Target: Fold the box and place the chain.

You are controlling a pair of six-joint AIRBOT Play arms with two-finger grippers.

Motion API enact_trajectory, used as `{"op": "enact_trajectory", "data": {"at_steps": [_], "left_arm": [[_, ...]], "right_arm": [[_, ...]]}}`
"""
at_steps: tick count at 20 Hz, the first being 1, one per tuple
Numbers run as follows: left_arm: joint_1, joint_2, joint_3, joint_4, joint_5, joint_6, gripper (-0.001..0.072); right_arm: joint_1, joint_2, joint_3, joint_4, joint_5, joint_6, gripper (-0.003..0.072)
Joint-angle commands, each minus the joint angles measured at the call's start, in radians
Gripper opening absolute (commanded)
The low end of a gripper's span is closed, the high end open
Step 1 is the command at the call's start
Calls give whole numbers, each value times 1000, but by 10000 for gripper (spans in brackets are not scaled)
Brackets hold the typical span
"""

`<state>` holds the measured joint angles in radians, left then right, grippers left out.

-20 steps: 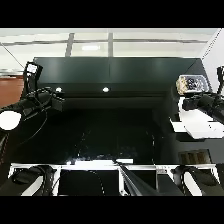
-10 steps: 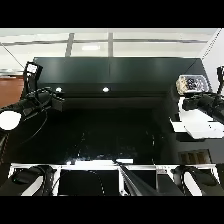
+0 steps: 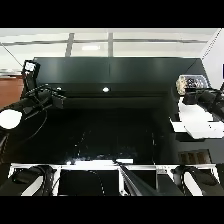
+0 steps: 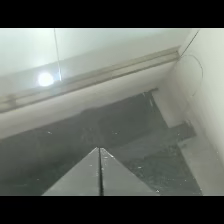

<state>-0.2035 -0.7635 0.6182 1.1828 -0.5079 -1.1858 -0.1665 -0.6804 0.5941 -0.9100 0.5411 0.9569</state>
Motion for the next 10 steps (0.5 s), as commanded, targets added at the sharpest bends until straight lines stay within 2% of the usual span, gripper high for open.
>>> {"op": "enact_trajectory", "data": {"at_steps": [1, 2, 4, 6, 10], "left_arm": [[0, -55, 0, -83, -1, -1, 361], [0, -80, 0, -128, -21, -7, 706], [-1, -108, 0, -142, -51, -23, 711], [-2, -107, 1, -141, -64, -23, 711], [-2, -99, 1, -141, -134, -23, 711]], "right_arm": [[-2, -92, 0, 0, -122, 9, 638], [-2, -135, 0, 0, -110, 27, 714], [-2, -208, 0, -7, -51, 48, 714], [-32, -240, 14, -72, -84, 114, 714], [-320, -296, 159, -376, -87, 353, 714]]}}
